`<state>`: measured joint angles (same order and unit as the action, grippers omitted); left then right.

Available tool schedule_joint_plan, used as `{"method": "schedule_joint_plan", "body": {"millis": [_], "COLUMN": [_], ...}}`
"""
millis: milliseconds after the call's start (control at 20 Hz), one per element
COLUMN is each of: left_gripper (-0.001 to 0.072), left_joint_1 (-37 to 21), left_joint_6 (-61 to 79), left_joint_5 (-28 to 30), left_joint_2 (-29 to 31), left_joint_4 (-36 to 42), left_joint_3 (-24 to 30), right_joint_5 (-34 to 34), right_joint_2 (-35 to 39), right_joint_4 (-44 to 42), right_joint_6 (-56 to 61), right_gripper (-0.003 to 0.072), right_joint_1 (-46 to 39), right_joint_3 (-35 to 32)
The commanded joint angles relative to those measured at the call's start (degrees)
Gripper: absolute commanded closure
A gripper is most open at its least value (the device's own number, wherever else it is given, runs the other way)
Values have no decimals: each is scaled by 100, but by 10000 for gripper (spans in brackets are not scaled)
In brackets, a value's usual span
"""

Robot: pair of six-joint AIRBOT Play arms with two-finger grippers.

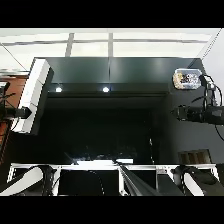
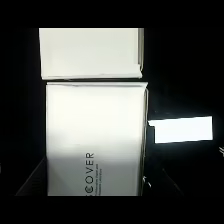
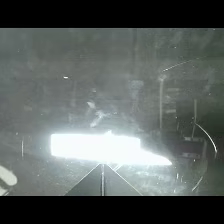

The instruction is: Fold the box and place the chain.

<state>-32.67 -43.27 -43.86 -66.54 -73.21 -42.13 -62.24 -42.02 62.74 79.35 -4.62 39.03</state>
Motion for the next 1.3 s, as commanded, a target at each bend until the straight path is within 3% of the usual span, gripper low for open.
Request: {"method": "schedule_joint_plan", "body": {"millis": [0,200,300,350,400,450,500,550,650,700,800,1000,1250], "left_gripper": [-8,-6,5,134,419,654,686,688,689,688,687,683,683], "left_joint_1": [289,890,1429,1790,2190,2577,2999,3464,4293,4559,4734,4562,4478], "left_joint_6": [-247,-1038,-1628,-1818,-1860,-1858,-1853,-1937,-2583,-3049,-3644,-3692,-3665], "left_joint_5": [-42,-710,-938,-944,-901,-883,-776,-308,1202,1891,2632,2844,3165], "left_joint_2": [107,577,787,863,925,940,940,997,1220,1287,1272,1266,1259], "left_joint_4": [15,24,173,400,667,820,833,802,415,223,208,186,188], "left_joint_3": [-210,-986,-1353,-1451,-1471,-1471,-1440,-1274,-632,-254,341,767,748], "right_joint_5": [-83,11,476,831,1231,1725,2184,2590,2946,3016,2883,2608,2645], "right_joint_2": [2,2,-4,-9,-9,-9,-11,-26,-136,-264,-643,-1528,-1670], "right_joint_4": [-39,-391,-422,-422,-422,-420,-380,-192,400,645,1005,1130,1058], "right_joint_6": [-4,-426,-501,-501,-501,-501,-503,-505,-503,-503,-498,-498,-498], "right_gripper": [673,674,674,674,673,674,673,673,673,673,673,673,673], "right_joint_1": [2,105,411,619,809,988,1117,1204,1237,1237,1237,1237,1244], "right_joint_3": [2,131,396,535,625,658,656,654,629,595,579,579,584]}}
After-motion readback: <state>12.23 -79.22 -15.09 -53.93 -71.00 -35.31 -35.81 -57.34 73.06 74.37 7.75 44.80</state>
